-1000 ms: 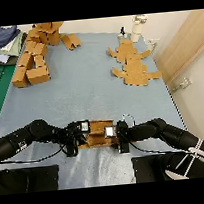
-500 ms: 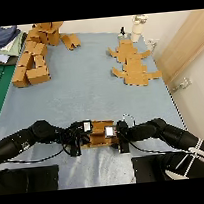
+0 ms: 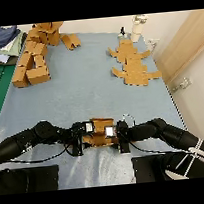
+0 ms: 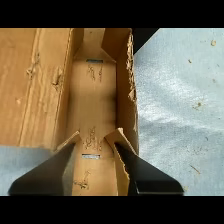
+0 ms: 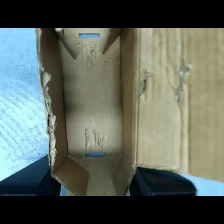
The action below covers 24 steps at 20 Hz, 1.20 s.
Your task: Fold the box.
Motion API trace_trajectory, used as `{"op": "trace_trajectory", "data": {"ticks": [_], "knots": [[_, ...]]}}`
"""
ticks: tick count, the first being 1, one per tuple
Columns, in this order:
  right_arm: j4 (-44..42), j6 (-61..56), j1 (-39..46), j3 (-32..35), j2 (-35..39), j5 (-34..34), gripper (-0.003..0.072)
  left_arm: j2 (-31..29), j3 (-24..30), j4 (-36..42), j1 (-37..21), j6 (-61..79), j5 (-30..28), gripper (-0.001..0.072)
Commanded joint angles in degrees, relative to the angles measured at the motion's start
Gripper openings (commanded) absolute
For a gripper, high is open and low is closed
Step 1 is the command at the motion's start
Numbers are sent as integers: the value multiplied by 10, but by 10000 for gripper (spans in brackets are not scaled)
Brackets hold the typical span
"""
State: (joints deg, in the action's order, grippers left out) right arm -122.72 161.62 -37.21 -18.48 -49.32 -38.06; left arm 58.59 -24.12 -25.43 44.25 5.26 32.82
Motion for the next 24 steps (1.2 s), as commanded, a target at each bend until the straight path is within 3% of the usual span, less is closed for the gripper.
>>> {"op": "trace_trajectory", "data": {"ticks": [1,3,4,5,10,11,13,15,18,24], "knots": [[0,0,0,0,0,1,506,1,0,2,1,1,3,398],[0,0,0,0,0,1,506,1,0,2,1,1,6,435],[0,0,0,0,0,1,506,1,0,2,1,1,6,582],[0,0,0,0,0,1,506,1,0,2,1,1,7,627],[0,0,0,0,0,1,506,1,0,2,1,1,5,623],[0,0,0,0,0,1,506,1,0,2,0,-5,6,491],[0,0,0,0,0,1,506,-1,-2,-11,0,-16,6,22],[0,0,0,0,0,1,506,-13,-6,-43,-1,-69,6,14],[0,0,0,0,0,1,506,-68,-8,-183,-1,-239,17,14],[0,0,0,0,0,1,506,-260,-8,-526,-1,-759,178,14]]}}
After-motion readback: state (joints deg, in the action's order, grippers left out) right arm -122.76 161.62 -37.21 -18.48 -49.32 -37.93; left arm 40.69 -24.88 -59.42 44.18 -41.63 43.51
